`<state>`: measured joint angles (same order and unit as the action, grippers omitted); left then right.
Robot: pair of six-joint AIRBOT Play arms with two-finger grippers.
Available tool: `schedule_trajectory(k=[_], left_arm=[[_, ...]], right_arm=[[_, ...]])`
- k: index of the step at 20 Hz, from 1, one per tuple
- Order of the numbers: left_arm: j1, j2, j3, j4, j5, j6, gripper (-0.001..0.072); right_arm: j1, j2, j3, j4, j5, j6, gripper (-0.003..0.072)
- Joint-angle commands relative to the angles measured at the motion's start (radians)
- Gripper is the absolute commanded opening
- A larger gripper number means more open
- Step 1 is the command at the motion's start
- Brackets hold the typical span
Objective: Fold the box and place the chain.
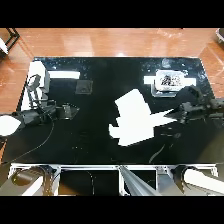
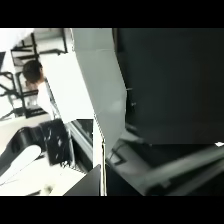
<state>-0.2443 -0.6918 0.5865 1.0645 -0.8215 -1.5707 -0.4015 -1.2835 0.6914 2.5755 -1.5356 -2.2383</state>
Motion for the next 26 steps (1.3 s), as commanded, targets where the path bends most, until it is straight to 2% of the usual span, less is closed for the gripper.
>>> schedule_trajectory(k=[1, 3, 5, 7, 8, 11, 12, 14, 17, 19, 22, 26], left_arm=[[0.013, -0.046, 0.000, -0.075, -0.019, 0.080, 0.0635], [0.033, -0.106, 0.000, -0.085, -0.018, 0.096, 0.0635], [0.044, -0.166, 0.000, -0.104, -0.021, 0.148, 0.0635], [0.073, -0.230, 0.000, -0.154, -0.039, 0.241, 0.0639], [0.103, -0.259, 0.001, -0.193, -0.062, 0.324, 0.0639], [0.226, -0.359, 0.001, -0.412, -0.244, 0.607, 0.0639], [0.259, -0.394, 0.001, -0.459, -0.312, 0.689, 0.0638], [0.301, -0.455, 0.001, -0.452, -0.391, 0.758, 0.0637], [0.280, -0.529, 0.001, -0.451, -0.405, 0.807, 0.0638], [0.251, -0.567, 0.001, -0.451, -0.419, 0.832, 0.0637], [0.205, -0.612, 0.001, -0.481, -0.409, 0.917, 0.0637], [0.158, -0.682, 0.002, -0.599, -0.389, 1.059, 0.0637]], right_arm=[[0.206, 0.208, -0.207, 0.103, 0.320, 0.150, 0.0036], [0.365, 0.313, -0.309, 0.125, 0.502, 0.252, 0.0036], [0.531, 0.372, -0.351, 0.131, 0.631, 0.305, 0.0036], [0.656, 0.377, -0.351, 0.117, 0.687, 0.280, 0.0036], [0.698, 0.377, -0.351, 0.113, 0.697, 0.204, 0.0036], [0.792, 0.377, -0.351, 0.120, 0.719, 0.049, 0.0036], [0.814, 0.377, -0.351, 0.116, 0.716, -0.006, 0.0036], [0.824, 0.377, -0.351, 0.117, 0.733, -0.049, 0.0036], [0.826, 0.377, -0.351, 0.121, 0.845, -0.059, 0.0035], [0.826, 0.377, -0.351, 0.121, 0.880, -0.063, 0.0036], [0.826, 0.377, -0.351, 0.121, 0.883, -0.067, 0.0035], [0.826, 0.377, -0.351, 0.121, 0.880, -0.066, 0.0035]])
